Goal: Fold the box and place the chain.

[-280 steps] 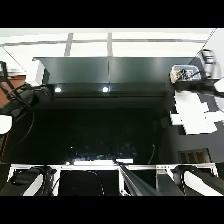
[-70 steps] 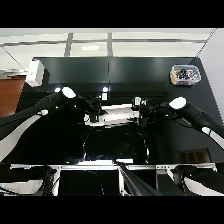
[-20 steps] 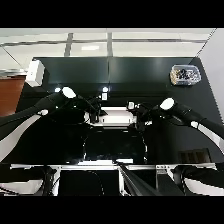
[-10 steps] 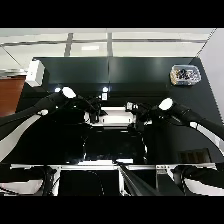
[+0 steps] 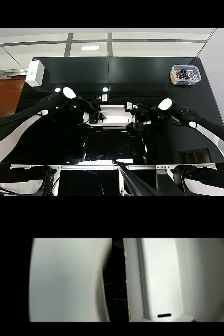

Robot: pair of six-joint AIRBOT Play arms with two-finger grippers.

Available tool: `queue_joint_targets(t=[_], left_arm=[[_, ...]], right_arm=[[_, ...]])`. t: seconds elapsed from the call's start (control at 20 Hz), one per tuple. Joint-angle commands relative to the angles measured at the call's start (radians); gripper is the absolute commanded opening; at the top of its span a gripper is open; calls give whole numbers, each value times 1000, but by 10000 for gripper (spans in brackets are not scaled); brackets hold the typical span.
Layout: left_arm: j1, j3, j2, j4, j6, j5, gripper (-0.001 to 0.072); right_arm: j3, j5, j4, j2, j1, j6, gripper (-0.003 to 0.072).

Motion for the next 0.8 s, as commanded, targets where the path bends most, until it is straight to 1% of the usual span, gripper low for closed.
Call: queue_joint_targets(t=[0.0, 0.05, 0.1, 0.15, 0.25, 0.35, 0.4, 0.45, 0.5, 0.55, 0.6, 0.65, 0.7, 0.75], left_arm=[[11, 1, 25, 2, -77, -11, 611], [23, 1, 48, 5, -87, -11, 637], [37, 0, 76, 5, -93, -16, 637], [57, 0, 111, 5, -121, -31, 637], [104, 0, 179, 6, -212, -99, 637], [153, 0, 240, 8, -291, -214, 636], [175, 0, 257, 9, -346, -261, 612], [190, 0, 263, 9, -429, -310, 490], [194, -1, 261, 9, -501, -357, 239], [188, -2, 251, 8, -507, -417, 22], [169, -2, 237, 2, -505, -465, 24], [140, -2, 222, -20, -508, -482, 24], [106, -3, 206, -66, -522, -465, 24], [76, -3, 190, -121, -525, -421, 24]], right_arm=[[0, 2, -5, 1, 0, 2, 416], [0, 3, -5, 1, 0, 2, 300], [0, 5, -5, 1, 0, 1, 223], [0, 5, -6, 1, 0, 1, 224], [0, 5, -6, 1, 0, 1, 224], [0, 6, -9, 1, 0, 1, 224], [0, 6, -9, 1, 0, 1, 224], [0, 6, -9, 1, 0, 1, 224], [0, 6, -9, 1, 0, 1, 224], [0, 6, -9, 1, 0, 1, 224], [0, 6, -9, 1, 0, 1, 224], [0, 6, -9, 1, 0, 1, 224], [0, 6, -9, 1, 0, 1, 224], [0, 6, -9, 1, 0, 1, 224]])
